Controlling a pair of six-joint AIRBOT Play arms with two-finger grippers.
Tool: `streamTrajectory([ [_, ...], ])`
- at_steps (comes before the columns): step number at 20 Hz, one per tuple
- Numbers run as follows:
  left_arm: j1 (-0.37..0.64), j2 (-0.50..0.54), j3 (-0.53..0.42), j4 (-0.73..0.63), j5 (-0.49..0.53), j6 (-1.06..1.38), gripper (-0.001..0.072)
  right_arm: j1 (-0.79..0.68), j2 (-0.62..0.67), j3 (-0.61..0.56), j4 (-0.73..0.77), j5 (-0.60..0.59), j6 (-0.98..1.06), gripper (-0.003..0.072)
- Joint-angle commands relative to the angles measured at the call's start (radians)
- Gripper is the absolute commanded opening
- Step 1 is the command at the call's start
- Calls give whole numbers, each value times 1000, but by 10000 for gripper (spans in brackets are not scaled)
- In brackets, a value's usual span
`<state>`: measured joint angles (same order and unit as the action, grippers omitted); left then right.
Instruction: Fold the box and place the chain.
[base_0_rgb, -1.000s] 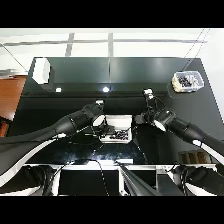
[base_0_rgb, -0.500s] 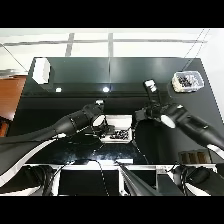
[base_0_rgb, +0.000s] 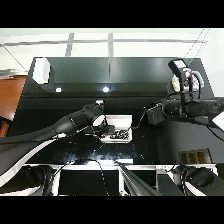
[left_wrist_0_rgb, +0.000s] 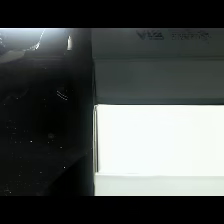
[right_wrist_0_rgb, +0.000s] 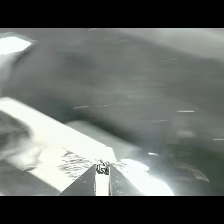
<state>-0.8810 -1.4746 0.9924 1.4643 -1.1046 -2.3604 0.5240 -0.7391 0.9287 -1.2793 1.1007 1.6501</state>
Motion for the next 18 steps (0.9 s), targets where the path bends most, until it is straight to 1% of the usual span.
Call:
streamTrajectory([
  [1,0,0,0,0,-2,0,33,-11,26,14,381,-26,-154,19],
  [3,0,0,0,0,-3,0,33,-11,26,14,441,-76,-170,20],
  [5,0,0,0,0,-3,0,33,-11,26,14,459,-94,-175,20],
  [7,0,0,0,0,-3,0,33,-11,25,14,458,-92,-174,20],
  [9,0,0,0,0,-2,0,33,-11,14,14,449,-65,-174,20],
  [12,0,0,0,0,-3,0,33,-11,-35,6,422,-34,-175,21],
  [15,0,0,0,-8,-2,0,33,-11,-97,-35,422,-16,-183,21],
  [18,0,0,0,-7,0,0,33,1,-155,-90,422,-21,-194,22],
])
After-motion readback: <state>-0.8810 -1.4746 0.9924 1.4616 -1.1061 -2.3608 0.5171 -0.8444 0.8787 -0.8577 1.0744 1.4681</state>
